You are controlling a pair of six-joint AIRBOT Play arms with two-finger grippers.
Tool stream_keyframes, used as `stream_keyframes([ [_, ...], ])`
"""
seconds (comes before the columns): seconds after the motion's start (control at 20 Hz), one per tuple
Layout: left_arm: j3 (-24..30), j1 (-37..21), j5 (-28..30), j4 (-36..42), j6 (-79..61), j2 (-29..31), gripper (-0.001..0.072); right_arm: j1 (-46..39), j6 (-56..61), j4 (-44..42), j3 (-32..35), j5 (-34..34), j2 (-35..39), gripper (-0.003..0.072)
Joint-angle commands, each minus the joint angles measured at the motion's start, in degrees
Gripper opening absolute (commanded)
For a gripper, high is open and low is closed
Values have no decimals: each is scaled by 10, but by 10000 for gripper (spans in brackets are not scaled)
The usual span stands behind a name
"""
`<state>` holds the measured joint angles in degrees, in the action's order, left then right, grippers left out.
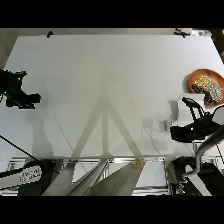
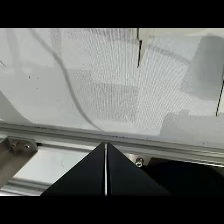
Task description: Fold the box and place the chain.
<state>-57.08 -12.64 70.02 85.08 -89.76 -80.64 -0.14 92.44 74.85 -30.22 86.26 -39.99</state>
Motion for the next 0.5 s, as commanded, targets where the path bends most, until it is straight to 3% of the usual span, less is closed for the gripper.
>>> stream_keyframes([
  [0.0,0,-1,0,0,0,0,13,0,-18,14,0,-31,0,7],
  [0.05,0,-1,0,0,0,0,13,0,-18,21,0,-44,0,8],
  [0.1,0,-1,0,0,0,0,13,0,-19,26,0,-62,0,58],
  [0.2,0,-1,0,0,0,0,13,0,-28,54,-9,-81,0,543],
  [0.35,0,-1,0,0,0,0,13,-1,-21,184,-72,-83,0,557],
  [0.45,0,-1,0,0,0,0,13,-1,-18,316,-130,-71,-3,540],
])
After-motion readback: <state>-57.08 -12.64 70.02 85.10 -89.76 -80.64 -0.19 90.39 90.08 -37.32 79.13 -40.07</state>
